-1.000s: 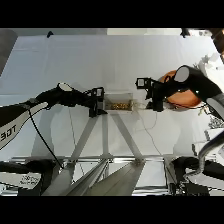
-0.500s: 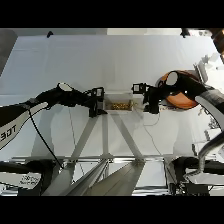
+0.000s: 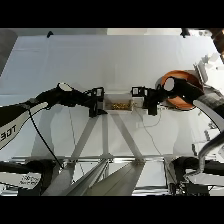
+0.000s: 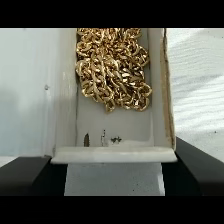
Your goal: Fold the box and place the chain.
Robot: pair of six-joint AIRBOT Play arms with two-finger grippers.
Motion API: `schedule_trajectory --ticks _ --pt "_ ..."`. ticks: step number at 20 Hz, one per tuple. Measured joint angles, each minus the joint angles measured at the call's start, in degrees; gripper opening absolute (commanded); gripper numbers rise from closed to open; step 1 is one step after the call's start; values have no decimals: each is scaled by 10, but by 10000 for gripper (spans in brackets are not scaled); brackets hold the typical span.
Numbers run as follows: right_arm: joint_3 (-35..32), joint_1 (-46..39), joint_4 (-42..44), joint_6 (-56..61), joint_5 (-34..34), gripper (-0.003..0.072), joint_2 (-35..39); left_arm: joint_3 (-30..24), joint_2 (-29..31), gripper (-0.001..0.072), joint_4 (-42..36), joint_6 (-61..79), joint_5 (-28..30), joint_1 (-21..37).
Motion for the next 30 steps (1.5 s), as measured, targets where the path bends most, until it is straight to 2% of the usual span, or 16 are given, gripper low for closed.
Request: schedule_trajectory --ticks 4,9,13,16,22,26,30 --pt "-3 0 -5 39 -9 8 40 0 0 258 0 0 0 0" --pt "-3 0 57 85 -6 8 136 0 0 258 0 0 0 0" --pt "-3 0 183 104 -29 8 225 0 0 258 0 0 0 0" --pt "6 1 297 111 -54 8 262 0 0 258 0 0 0 0" --pt "20 36 499 96 -92 9 283 0 0 258 0 0 0 0" --pt "22 59 615 46 -127 9 285 0 0 258 0 0 0 0" --pt "22 65 782 -32 -143 9 285 0 0 258 0 0 0 0"
